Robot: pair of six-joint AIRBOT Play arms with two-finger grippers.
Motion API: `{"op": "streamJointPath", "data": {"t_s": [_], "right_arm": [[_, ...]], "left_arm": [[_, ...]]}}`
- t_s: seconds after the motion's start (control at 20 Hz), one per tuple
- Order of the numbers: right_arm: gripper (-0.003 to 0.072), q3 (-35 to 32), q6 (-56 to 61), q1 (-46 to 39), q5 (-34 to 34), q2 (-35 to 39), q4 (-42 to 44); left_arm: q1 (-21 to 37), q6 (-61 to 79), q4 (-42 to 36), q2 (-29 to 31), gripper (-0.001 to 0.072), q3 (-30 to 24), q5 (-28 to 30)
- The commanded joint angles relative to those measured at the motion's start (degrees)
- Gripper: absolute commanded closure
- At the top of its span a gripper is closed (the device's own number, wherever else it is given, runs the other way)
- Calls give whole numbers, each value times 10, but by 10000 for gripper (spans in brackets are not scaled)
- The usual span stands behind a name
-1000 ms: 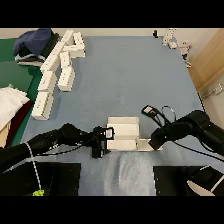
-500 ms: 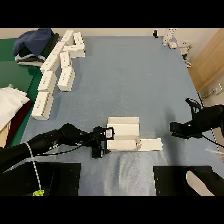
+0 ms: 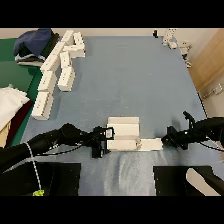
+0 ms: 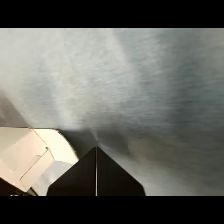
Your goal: Fold the box.
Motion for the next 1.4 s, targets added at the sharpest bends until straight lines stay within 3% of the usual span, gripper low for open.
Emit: {"op": "streamJointPath", "data": {"t_s": [0.0,0.45,0.8,1.1,1.2,1.35], "right_arm": [[688,-14,-21,2,-12,-1,53],[687,-14,-24,121,20,-1,68],[687,-11,-24,195,16,2,138],[674,6,-8,209,18,65,137],[397,6,-8,209,18,77,136],[211,6,-9,209,19,77,134]], "left_arm": [[0,0,0,0,232,0,0],[0,0,0,0,233,0,0],[0,0,0,0,232,0,0],[0,0,0,0,233,0,0],[0,0,0,0,232,0,0],[0,0,0,0,232,0,0]]}}
